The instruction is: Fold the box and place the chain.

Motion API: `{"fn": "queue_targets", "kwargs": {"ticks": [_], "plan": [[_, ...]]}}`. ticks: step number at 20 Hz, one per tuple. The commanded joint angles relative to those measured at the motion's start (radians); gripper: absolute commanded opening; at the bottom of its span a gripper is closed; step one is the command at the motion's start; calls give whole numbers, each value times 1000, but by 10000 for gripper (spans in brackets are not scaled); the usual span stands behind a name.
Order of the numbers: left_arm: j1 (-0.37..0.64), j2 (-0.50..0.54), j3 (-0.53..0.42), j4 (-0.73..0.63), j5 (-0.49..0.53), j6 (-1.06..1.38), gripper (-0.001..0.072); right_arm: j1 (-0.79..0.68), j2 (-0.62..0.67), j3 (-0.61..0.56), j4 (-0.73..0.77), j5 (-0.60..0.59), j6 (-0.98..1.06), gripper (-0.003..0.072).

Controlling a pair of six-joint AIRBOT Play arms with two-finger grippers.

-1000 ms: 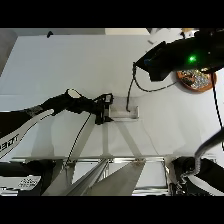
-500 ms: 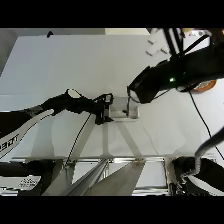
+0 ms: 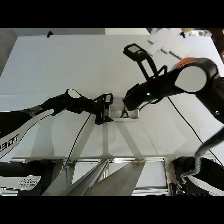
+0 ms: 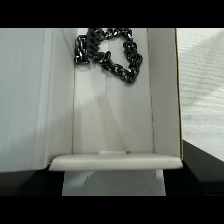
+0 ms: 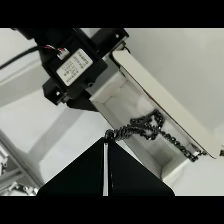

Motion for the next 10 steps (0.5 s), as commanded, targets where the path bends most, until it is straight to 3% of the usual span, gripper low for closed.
{"fn": "queue_targets", "kwargs": {"ticks": [1, 10], "plan": [[0, 1, 0, 0, 0, 0, 206, 3, -30, -78, -1, -44, 14, 17], [0, 1, 0, 0, 0, 0, 206, 2, -223, -115, 8, -69, 11, 18]]}}
